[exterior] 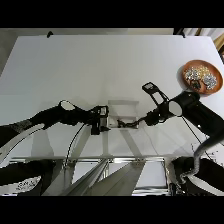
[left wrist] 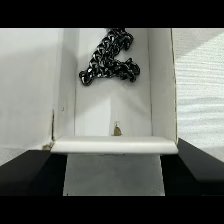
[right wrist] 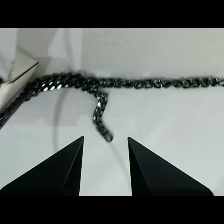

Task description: Fold the box and place the chain.

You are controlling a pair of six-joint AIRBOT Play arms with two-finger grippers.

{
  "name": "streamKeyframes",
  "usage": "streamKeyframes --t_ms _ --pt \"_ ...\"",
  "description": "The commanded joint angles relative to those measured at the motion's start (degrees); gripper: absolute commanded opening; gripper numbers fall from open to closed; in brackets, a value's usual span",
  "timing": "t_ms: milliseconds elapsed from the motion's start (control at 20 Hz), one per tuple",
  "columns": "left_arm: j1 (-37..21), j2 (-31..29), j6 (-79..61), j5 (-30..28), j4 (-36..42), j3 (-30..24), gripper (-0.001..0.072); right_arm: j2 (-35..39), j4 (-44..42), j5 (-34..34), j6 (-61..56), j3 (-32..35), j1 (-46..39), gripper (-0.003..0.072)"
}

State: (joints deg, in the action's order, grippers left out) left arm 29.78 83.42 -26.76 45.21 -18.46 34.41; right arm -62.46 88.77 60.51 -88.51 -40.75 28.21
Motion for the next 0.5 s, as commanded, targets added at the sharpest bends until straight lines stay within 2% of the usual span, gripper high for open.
streamKeyframes --t_ms 0,400,450 --pt "0.0 0.0 0.0 0.0 0.0 0.0 0.0140 -6.6 0.3 -5.3 3.3 1.0 -0.4 0.0317" --pt "0.0 0.0 0.0 0.0 0.0 0.0 0.0140 -11.3 -0.9 -8.6 3.3 1.0 -0.4 0.0266" --pt "0.0 0.0 0.0 0.0 0.0 0.0 0.0140 -11.3 -1.0 -9.0 3.3 1.0 -0.4 0.0224"
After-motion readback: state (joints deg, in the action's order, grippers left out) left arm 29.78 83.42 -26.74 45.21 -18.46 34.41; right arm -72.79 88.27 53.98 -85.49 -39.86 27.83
